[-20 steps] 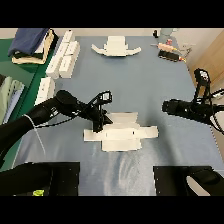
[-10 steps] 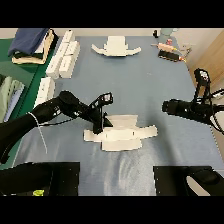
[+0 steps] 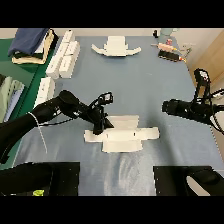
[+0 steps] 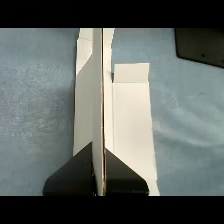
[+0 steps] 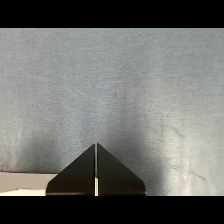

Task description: Fold the box.

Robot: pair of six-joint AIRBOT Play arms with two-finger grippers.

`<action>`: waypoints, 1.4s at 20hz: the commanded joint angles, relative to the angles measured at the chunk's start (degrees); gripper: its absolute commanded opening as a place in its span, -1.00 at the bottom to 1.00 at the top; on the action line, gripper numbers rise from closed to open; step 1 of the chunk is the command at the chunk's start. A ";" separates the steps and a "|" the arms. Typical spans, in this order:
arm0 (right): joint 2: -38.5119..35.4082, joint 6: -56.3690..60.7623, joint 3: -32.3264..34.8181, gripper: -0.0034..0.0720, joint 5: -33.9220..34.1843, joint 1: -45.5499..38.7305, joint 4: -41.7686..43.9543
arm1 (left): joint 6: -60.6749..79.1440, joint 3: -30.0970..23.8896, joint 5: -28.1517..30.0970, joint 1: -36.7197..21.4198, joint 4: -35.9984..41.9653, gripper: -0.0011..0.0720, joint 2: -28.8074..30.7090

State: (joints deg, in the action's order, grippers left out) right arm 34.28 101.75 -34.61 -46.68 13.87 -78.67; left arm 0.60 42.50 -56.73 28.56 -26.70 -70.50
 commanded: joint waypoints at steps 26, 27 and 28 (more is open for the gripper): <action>-0.09 -2.82 2.08 -0.87 -0.85 0.07 1.36 | -8.52 -7.89 15.21 9.64 -8.41 -0.93 16.37; -0.09 -2.82 2.08 -0.87 -0.83 0.07 1.38 | -8.46 -8.37 15.39 9.84 -8.00 -0.94 16.22; -0.09 -2.82 2.08 -0.87 -0.83 0.07 1.38 | -8.41 -8.90 15.82 10.14 -8.02 -0.94 15.93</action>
State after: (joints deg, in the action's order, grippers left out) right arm 34.24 98.94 -32.58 -47.59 13.87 -77.41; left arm -8.67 34.52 -42.72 38.28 -34.13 -55.02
